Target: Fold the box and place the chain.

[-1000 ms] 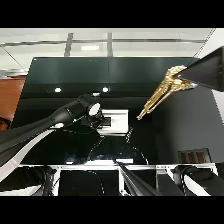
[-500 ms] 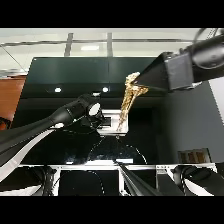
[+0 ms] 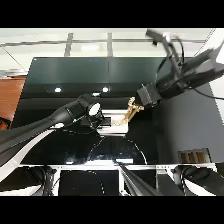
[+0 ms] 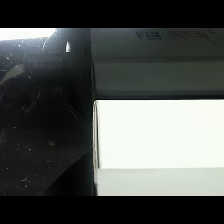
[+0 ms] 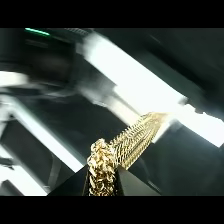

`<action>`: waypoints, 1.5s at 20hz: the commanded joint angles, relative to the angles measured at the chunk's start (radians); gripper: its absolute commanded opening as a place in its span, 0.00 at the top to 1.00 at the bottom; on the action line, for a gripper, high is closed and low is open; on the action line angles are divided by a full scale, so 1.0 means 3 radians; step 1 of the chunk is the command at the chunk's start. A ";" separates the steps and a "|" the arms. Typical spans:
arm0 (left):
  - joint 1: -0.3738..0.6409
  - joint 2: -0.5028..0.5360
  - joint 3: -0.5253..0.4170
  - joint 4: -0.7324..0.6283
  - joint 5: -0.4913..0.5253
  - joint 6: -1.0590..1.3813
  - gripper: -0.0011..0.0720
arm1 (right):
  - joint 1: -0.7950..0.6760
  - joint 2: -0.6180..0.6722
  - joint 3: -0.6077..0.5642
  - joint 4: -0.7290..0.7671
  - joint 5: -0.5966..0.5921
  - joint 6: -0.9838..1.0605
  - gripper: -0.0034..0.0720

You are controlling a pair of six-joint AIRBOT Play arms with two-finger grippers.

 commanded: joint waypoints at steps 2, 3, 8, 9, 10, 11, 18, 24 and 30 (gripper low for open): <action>0.0003 -0.0001 0.0003 0.0000 -0.0013 0.0001 0.95 | 0.0004 -0.0004 -0.0558 0.0092 -0.0312 0.0053 0.94; 0.0003 -0.0001 0.0003 0.0000 -0.0013 0.0001 0.95 | 0.0005 -0.0005 -0.0678 0.0306 -0.0478 -0.0003 0.94; 0.0003 -0.0001 0.0003 0.0001 -0.0013 0.0001 0.95 | 0.0005 -0.0060 -0.0914 0.0960 -0.0952 -0.0286 0.94; 0.0003 -0.0001 0.0003 0.0001 -0.0013 0.0001 0.95 | 0.0005 -0.0075 -0.0914 0.0931 -0.0955 -0.0284 0.94; 0.0003 -0.0001 0.0003 0.0001 -0.0013 0.0001 0.95 | 0.0006 -0.0094 -0.0916 0.0875 -0.0952 -0.0282 0.94; 0.0003 -0.0001 0.0003 0.0001 -0.0011 0.0001 0.95 | 0.0031 -0.0121 -0.0918 0.0771 -0.0955 -0.0270 0.94; 0.0003 -0.0001 0.0003 0.0003 -0.0009 0.0001 0.95 | 0.0296 -0.0379 -0.1245 0.0354 -0.1357 -0.0144 0.93; 0.0003 -0.0001 0.0003 0.0000 -0.0010 0.0001 0.95 | -0.0003 -0.0247 -0.1284 0.0098 -0.1064 -0.0106 0.46; 0.0003 -0.0001 0.0003 -0.0025 0.0038 -0.0001 0.95 | -0.0539 0.0395 -0.1286 -0.0905 -0.0792 -0.0121 0.46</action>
